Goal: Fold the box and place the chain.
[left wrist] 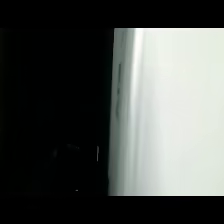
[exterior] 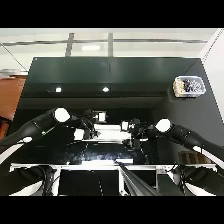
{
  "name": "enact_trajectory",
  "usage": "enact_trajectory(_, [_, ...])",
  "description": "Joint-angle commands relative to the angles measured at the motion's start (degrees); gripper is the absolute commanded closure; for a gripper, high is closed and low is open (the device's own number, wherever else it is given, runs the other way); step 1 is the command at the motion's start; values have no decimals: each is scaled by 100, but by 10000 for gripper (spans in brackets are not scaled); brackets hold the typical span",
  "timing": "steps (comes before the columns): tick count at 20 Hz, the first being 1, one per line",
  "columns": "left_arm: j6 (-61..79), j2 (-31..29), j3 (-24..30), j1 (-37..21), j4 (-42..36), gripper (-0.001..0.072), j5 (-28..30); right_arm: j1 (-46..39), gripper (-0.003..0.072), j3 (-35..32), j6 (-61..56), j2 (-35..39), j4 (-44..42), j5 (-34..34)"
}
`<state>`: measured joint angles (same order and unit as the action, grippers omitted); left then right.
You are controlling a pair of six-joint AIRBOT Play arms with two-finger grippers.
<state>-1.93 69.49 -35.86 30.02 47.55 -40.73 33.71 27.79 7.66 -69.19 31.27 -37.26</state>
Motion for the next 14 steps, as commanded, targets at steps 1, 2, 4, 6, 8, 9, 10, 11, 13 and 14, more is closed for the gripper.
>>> enact_trajectory(1, [-157, -334, -7, -127, 2, 1, 11, 2, 165, 4, -15, -2, -13, 28])
enact_trajectory(2, [-280, -470, -7, -214, 42, 1, 2, 2, 165, 4, -17, -2, -13, 33])
enact_trajectory(4, [-732, -826, -7, -437, 227, 1, -13, 2, 164, 4, -24, -2, -13, 37])
enact_trajectory(6, [-1394, -1244, -7, -713, 509, 1, -251, 2, 165, 4, -35, -2, -13, 46])
enact_trajectory(8, [-2035, -1655, -7, -1012, 647, 30, -992, 2, 164, 4, -35, -2, -11, 46])
enact_trajectory(9, [-2376, -1851, -7, -1161, 645, 143, -1436, 2, 164, 4, -35, -2, -11, 46])
enact_trajectory(10, [-2747, -2015, -7, -1283, 645, 331, -1834, 2, 164, 4, -35, -2, -11, 46])
enact_trajectory(11, [-3117, -2159, -4, -1399, 645, 597, -2297, 2, 165, 4, -35, -2, -11, 44])
enact_trajectory(13, [-3539, -2295, 22, -1480, 612, 681, -3088, 2, 165, 4, -35, -2, -11, 46])
enact_trajectory(14, [-3797, -2299, 76, -1440, 457, 681, -3195, 2, 164, 4, -35, -2, -11, 46])
